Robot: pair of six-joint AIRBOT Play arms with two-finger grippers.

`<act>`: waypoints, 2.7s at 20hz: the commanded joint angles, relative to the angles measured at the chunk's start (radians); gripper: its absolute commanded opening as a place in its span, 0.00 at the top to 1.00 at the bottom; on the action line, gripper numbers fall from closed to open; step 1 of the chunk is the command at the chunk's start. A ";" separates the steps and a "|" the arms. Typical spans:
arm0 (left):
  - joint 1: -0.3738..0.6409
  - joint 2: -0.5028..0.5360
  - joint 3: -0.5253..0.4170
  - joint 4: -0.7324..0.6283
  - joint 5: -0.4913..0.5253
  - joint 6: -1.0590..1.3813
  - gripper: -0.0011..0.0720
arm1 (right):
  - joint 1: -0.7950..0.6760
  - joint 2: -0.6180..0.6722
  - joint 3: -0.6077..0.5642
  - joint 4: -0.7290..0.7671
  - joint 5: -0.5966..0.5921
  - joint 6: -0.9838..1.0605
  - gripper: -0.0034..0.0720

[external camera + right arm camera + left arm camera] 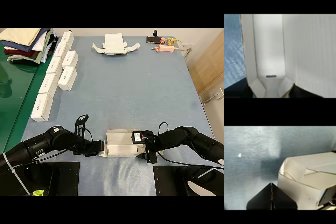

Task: Fold the box.

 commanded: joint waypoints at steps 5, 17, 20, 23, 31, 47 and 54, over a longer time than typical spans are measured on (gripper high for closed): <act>-0.004 0.025 0.037 -0.055 0.020 0.087 0.80 | 0.001 0.000 0.000 0.000 0.000 0.000 0.26; -0.004 0.029 0.048 -0.089 0.020 0.093 0.50 | 0.001 0.000 0.000 0.000 0.000 0.000 0.26; -0.004 0.028 0.048 -0.089 0.020 0.094 0.50 | 0.001 0.000 0.000 0.000 0.000 0.000 0.26; -0.004 0.024 0.048 -0.086 0.022 0.105 0.50 | 0.001 0.000 0.000 0.000 0.000 0.000 0.26; -0.056 -0.047 0.079 -0.158 0.138 0.134 0.50 | 0.001 0.000 0.000 0.000 0.000 0.000 0.26; -0.206 -0.319 0.373 0.344 -0.175 -0.322 0.50 | 0.001 0.000 0.000 0.000 0.000 0.000 0.26; -0.260 -0.428 0.433 0.377 -0.236 -0.403 0.50 | 0.001 0.000 0.000 0.000 0.000 0.000 0.26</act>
